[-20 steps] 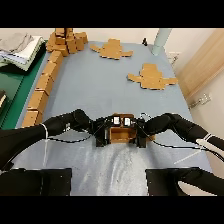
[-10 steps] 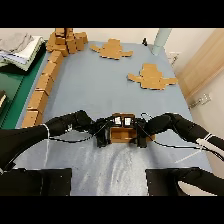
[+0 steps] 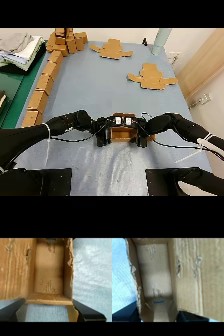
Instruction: Fold the box.
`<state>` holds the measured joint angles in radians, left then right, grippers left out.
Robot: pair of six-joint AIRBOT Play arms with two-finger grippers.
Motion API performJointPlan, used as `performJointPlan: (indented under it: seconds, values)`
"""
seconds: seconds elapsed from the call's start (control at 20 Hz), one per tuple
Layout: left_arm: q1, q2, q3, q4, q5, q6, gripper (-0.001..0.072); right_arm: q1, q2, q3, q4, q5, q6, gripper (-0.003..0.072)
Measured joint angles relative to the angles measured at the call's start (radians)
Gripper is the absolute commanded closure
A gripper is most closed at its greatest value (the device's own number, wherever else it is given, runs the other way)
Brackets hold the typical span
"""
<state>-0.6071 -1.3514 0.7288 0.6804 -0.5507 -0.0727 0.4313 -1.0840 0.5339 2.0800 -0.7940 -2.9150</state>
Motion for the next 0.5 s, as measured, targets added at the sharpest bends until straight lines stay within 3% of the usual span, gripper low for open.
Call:
performJointPlan:
  seconds: [0.5]
  values:
    - [0.031,0.007,-0.043,-0.039,0.009,0.069,-0.0010,0.002,0.000,0.000,0.002,0.000,-0.002,0.0174]
